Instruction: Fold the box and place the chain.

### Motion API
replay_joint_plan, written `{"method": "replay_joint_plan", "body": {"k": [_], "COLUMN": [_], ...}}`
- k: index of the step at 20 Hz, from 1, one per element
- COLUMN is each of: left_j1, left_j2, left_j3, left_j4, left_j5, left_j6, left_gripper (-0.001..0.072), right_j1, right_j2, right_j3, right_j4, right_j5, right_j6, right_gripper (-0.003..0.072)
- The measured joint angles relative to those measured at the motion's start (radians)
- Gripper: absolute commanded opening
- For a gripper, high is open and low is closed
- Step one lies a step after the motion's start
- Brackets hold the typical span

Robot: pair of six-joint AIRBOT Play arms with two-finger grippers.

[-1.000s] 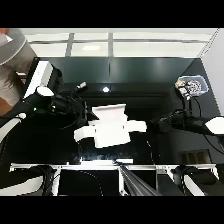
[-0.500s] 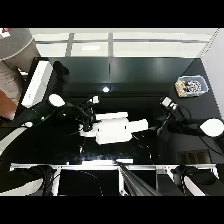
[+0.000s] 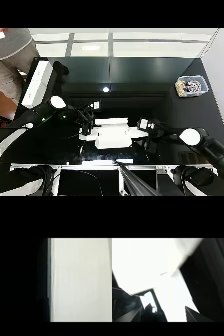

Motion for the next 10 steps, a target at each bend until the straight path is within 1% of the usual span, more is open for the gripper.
{"method": "replay_joint_plan", "body": {"k": [4,10], "left_j1": [0.0,0.0], "left_j2": [0.0,0.0], "left_j3": [-0.001,-0.001], "left_j4": [0.008,0.014], "left_j5": [-0.008,-0.008], "left_j6": [0.005,0.006], "left_gripper": [0.0026,0.0026], "right_j1": [0.039,0.122], "right_j2": [-0.082,-0.164], "right_j3": [0.006,0.012], "right_j4": [0.092,0.149], "right_j5": [-0.014,0.002], "right_j6": [-0.13,-0.209], "right_gripper": [0.0626,0.0626]}}
